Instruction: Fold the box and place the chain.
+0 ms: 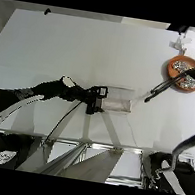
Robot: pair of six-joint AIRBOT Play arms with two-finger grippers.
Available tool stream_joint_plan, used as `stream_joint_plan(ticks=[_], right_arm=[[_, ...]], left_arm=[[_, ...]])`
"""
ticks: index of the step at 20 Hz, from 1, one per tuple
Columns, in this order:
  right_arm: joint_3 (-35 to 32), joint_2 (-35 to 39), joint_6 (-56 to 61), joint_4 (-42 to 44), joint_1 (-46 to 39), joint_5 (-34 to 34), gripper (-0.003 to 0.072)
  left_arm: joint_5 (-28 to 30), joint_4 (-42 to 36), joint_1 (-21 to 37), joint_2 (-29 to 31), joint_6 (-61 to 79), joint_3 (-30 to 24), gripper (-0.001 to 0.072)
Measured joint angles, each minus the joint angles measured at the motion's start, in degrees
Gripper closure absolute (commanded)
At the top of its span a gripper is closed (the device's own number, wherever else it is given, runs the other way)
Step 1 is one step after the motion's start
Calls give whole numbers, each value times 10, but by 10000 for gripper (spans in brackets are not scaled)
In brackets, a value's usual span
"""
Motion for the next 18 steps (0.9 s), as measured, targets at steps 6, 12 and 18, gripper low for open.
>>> stream_joint_plan(ticks=[6, 12, 18], right_arm=[[0, 28, 1, 44, 47, -6, 670], [-8, 29, 0, 103, 73, -38, 670], [-87, 24, -12, 114, 78, -95, 670]], left_arm=[[0, 0, 0, 0, 0, 0, 698], [0, 0, 0, 0, 0, 0, 698], [0, 0, 0, 0, 0, 0, 698]])
